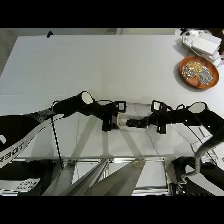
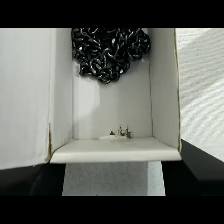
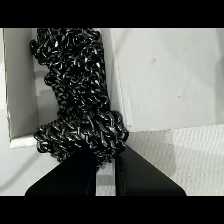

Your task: Fold the box and place the chain.

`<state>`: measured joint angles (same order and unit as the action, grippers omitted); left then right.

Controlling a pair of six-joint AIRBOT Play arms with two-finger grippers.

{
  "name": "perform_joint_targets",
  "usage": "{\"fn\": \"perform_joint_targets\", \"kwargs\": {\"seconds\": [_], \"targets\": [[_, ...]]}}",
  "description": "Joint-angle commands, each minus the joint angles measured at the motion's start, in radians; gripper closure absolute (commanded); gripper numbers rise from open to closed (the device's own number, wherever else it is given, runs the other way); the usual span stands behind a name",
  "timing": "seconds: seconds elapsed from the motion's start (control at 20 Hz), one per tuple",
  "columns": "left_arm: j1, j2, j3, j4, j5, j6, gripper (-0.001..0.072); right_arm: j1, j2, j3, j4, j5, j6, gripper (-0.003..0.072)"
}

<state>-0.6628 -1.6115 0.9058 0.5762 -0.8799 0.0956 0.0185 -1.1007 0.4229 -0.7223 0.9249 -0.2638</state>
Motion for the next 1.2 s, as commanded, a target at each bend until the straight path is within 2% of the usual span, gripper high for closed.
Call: {"fn": "perform_joint_targets", "kwargs": {"seconds": [0.0,0.25,0.45,0.6,0.7,0.9,1.15], "targets": [[0.0,0.0,0.0,0.0,0.001,0.001,0.0575,0.001,0.0,0.0,-0.016,-0.002,-0.007,0.0656],[0.0,0.0,0.0,0.0,0.001,0.001,0.0575,0.001,0.013,0.0,-0.126,-0.008,0.04,0.0674],[0.0,0.0,0.0,0.0,0.001,0.001,0.0575,0.001,0.111,0.0,-0.16,-0.035,0.103,0.0675],[0.0,0.0,0.0,0.0,0.001,0.001,0.0575,0.001,0.203,0.0,-0.155,0.009,0.111,0.0675],[0.0,0.0,0.0,0.0,0.001,0.001,0.0575,0.001,0.262,0.0,-0.116,0.039,0.11,0.0675],[0.0,0.0,0.0,0.0,0.001,0.001,0.0575,0.001,0.353,0.001,0.06,0.124,0.11,0.0675],[0.0,0.0,0.0,0.0,0.001,0.001,0.0575,0.001,0.36,0.001,0.251,0.208,0.11,0.0675]]}}
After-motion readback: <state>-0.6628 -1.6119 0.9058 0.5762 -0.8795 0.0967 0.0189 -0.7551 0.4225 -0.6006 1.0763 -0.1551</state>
